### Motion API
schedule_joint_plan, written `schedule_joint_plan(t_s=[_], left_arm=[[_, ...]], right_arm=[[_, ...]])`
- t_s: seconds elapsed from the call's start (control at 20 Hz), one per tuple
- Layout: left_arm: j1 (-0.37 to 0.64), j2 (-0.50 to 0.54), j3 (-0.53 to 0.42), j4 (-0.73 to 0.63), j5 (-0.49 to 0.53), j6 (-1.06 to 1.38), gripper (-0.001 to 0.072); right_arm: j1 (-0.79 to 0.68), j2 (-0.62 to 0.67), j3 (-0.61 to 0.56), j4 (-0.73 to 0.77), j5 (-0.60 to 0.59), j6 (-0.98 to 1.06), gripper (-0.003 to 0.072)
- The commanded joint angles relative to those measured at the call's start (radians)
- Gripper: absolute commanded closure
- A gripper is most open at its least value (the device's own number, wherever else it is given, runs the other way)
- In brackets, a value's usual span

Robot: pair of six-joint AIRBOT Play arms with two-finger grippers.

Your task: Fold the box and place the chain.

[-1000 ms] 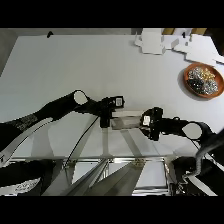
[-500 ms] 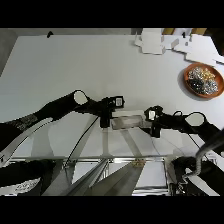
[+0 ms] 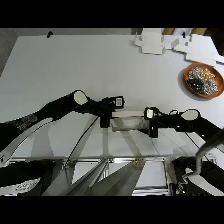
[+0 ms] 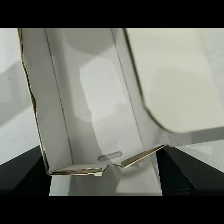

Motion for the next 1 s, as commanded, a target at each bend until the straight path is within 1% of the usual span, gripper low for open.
schedule_joint_plan(t_s=[0.0,0.15,0.4,0.45,0.6,0.65,0.7,0.75,0.95], left_arm=[[-0.001,0.0,0.0,0.0,0.0,-0.001,0.0699],[-0.001,0.0,0.0,0.0,0.0,-0.001,0.0698],[-0.001,0.0,0.0,0.0,0.0,-0.001,0.0699],[-0.001,0.0,0.0,0.0,0.0,-0.001,0.0699],[-0.001,0.0,0.0,0.0,0.0,-0.001,0.0698],[-0.001,0.0,0.0,0.0,0.0,-0.001,0.0699],[-0.001,0.0,0.0,0.0,0.0,-0.001,0.0699],[-0.001,0.0,0.0,0.0,0.0,-0.001,0.0699],[-0.001,0.0,0.0,0.0,0.0,-0.001,0.0699]], right_arm=[[-0.001,-0.042,0.001,0.026,0.008,-0.056,0.0026],[-0.001,-0.05,0.001,0.085,0.009,-0.103,0.0027],[-0.001,-0.088,0.003,0.095,0.01,-0.106,0.0029],[-0.001,-0.094,0.003,0.095,0.01,-0.106,0.0042],[-0.001,-0.117,0.003,0.095,0.009,-0.11,0.0047],[-0.001,-0.124,0.003,0.095,0.007,-0.111,0.0076],[-0.001,-0.127,0.003,0.095,0.006,-0.118,0.0156],[-0.001,-0.127,0.003,0.097,0.008,-0.138,0.0172],[-0.001,-0.129,0.005,0.11,0.008,-0.159,0.0163]])
